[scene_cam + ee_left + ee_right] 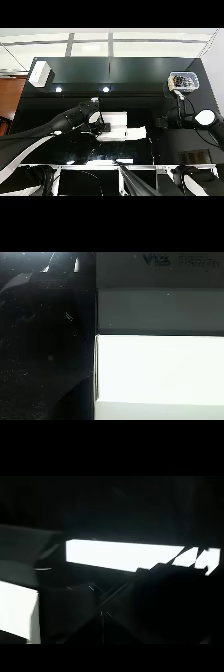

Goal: Fold the box and place the chain.

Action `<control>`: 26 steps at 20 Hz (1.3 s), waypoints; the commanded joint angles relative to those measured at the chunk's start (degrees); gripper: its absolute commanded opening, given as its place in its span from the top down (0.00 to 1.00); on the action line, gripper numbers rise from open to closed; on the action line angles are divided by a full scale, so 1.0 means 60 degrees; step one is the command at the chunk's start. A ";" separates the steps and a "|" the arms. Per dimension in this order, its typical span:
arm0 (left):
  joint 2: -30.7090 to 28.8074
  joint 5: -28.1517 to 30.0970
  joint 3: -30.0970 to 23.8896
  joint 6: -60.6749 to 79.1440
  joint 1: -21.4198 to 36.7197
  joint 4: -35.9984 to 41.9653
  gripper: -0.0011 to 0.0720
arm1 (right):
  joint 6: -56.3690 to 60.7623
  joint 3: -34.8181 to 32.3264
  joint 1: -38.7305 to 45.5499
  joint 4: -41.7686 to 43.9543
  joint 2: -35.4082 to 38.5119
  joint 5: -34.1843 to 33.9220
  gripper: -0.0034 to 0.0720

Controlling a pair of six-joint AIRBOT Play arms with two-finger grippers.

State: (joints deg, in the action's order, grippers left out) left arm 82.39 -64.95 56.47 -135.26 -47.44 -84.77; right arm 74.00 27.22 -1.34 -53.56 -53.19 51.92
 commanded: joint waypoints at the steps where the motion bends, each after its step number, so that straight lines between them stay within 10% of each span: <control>1: -0.0004 -0.0015 0.0000 0.0000 0.0007 0.0000 0.95 | 0.0790 -0.0645 0.0645 0.1621 -0.0787 0.0506 0.94; 5: -0.0004 -0.0004 0.0000 -0.0004 0.0007 -0.0004 0.95 | -0.1370 -0.0634 -0.0470 0.4284 -0.2670 0.1071 0.94; 13: -0.0004 -0.0007 0.0000 -0.0004 0.0007 -0.0004 0.95 | -0.2178 0.1027 -0.1162 0.4390 -0.3402 0.2517 0.94; 14: -0.0004 -0.0007 0.0000 -0.0004 0.0007 0.0000 0.95 | -0.2164 0.1202 -0.1166 0.4393 -0.3402 0.2743 0.82; 15: -0.0004 -0.0007 0.0000 -0.0004 0.0007 -0.0004 0.95 | -0.2157 0.1330 -0.1162 0.4390 -0.3402 0.2969 0.40; 16: -0.0004 -0.0007 0.0000 -0.0004 0.0007 -0.0004 0.95 | -0.2160 0.1399 -0.1166 0.4382 -0.3402 0.3180 0.20; 26: -0.0004 -0.0004 0.0000 -0.0004 0.0007 -0.0004 0.95 | -0.1821 0.1581 -0.1916 0.4342 -0.3402 0.2787 0.21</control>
State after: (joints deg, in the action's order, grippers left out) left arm 82.39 -64.99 56.47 -135.28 -47.44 -84.77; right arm 62.26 36.01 -10.35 -27.55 -73.56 70.43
